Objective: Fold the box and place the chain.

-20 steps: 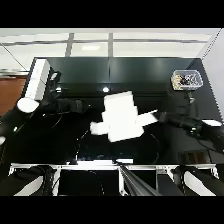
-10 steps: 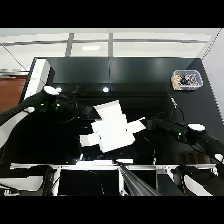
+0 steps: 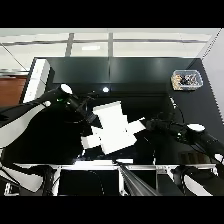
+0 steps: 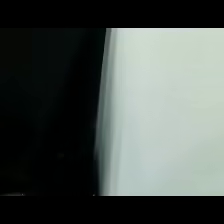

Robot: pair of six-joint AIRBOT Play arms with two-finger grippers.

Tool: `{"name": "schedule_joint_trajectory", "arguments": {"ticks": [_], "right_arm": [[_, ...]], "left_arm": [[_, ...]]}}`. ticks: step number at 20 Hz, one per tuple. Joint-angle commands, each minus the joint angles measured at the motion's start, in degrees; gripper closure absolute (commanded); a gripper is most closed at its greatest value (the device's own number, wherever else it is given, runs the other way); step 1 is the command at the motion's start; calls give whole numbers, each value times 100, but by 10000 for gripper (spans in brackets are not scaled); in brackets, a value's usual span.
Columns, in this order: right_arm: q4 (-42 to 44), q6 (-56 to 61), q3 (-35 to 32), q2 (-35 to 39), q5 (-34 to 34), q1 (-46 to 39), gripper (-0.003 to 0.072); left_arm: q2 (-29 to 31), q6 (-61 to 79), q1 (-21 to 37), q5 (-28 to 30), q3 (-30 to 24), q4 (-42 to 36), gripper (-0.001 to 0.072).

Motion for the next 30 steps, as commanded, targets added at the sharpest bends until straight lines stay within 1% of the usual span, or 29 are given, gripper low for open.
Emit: {"name": "schedule_joint_trajectory", "arguments": {"ticks": [1,2,3,4,6,7,8,9,10,11,13,14,16,20,22,24,26,30], "right_arm": [[-144,-160,48,4,50,7,672],[-415,-184,177,7,68,0,590],[-767,-184,413,11,90,2,196],[-1174,-181,693,42,168,0,-25],[-2326,-184,1412,151,636,-9,-24],[-2909,-186,1781,205,949,-9,-25],[-3366,-195,2083,254,1231,-9,-24],[-3705,-269,2330,302,1526,-9,-24],[-3895,-365,2459,345,1727,-7,-24],[-4002,-404,2479,365,1818,-2,-24],[-4470,-404,2420,352,1902,129,-24],[-4610,-417,2339,352,1864,229,-24],[-4708,-632,2111,350,1773,442,-24],[-4918,-1147,1589,337,1272,813,-23],[-5086,-1266,1364,297,1034,1029,-23],[-5351,-1279,1209,262,863,1285,-23],[-5440,-1279,1095,229,741,1484,-24],[-5534,-1283,1047,190,597,1561,-23]], "left_arm": [[-122,111,-33,-52,275,168,687],[-122,109,-37,-50,328,168,687],[-105,105,-39,-48,372,168,689],[-44,105,-52,7,376,173,690],[177,125,-138,293,365,269,691],[387,328,-254,682,297,293,692],[643,625,-413,1298,164,273,691],[874,951,-592,1945,35,273,691],[1038,1464,-776,2426,-39,275,689],[1104,2140,-946,2629,-35,275,688],[1071,3582,-1167,2599,-24,308,687],[1040,3987,-1226,2614,-24,345,688],[960,4026,-1250,2758,-24,426,688],[804,4028,-1248,2962,-24,474,687],[787,4028,-1250,2953,-24,476,686],[785,4028,-1266,2903,-24,472,686],[785,4028,-1266,2900,-24,472,686],[785,4028,-1268,2896,-24,472,686]]}}
